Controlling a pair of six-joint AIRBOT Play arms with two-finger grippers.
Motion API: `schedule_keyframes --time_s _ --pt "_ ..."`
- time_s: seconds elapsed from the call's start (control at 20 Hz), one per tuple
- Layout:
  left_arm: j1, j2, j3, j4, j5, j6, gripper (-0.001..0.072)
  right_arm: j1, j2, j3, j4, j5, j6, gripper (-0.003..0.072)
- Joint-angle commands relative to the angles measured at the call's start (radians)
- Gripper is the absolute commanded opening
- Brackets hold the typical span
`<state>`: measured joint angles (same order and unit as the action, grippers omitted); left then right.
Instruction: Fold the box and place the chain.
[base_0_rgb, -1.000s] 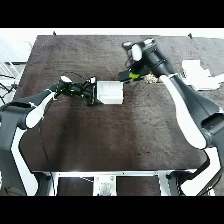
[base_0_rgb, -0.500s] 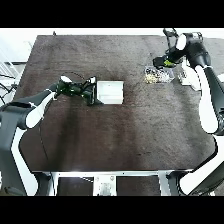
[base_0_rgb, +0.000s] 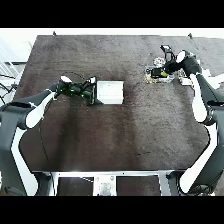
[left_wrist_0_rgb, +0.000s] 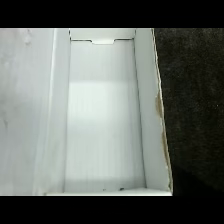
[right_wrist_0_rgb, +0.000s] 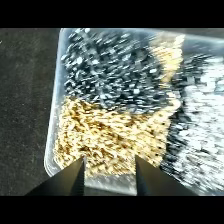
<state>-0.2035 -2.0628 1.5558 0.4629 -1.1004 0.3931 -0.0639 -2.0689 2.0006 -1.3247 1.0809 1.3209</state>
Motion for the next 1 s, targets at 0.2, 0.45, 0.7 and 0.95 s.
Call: schedule_keyframes --time_s 0.2,0.45,0.7,0.95 --pt "0.000 -0.001 0.000 0.001 0.000 0.000 0.0464 -0.006 -0.025 0.006 0.037 -0.008 -0.024 0.0014" --pt "0.000 -0.001 0.000 0.000 0.001 0.000 0.0464 -0.006 0.062 0.017 0.031 -0.004 -0.024 0.0010" --pt "0.000 -0.001 0.000 0.001 0.000 0.000 0.0464 0.002 0.081 0.014 0.034 0.018 0.000 0.0350" --pt "0.000 -0.001 0.000 0.001 0.000 0.000 0.0464 0.031 0.029 0.012 0.027 0.039 0.007 0.0262"
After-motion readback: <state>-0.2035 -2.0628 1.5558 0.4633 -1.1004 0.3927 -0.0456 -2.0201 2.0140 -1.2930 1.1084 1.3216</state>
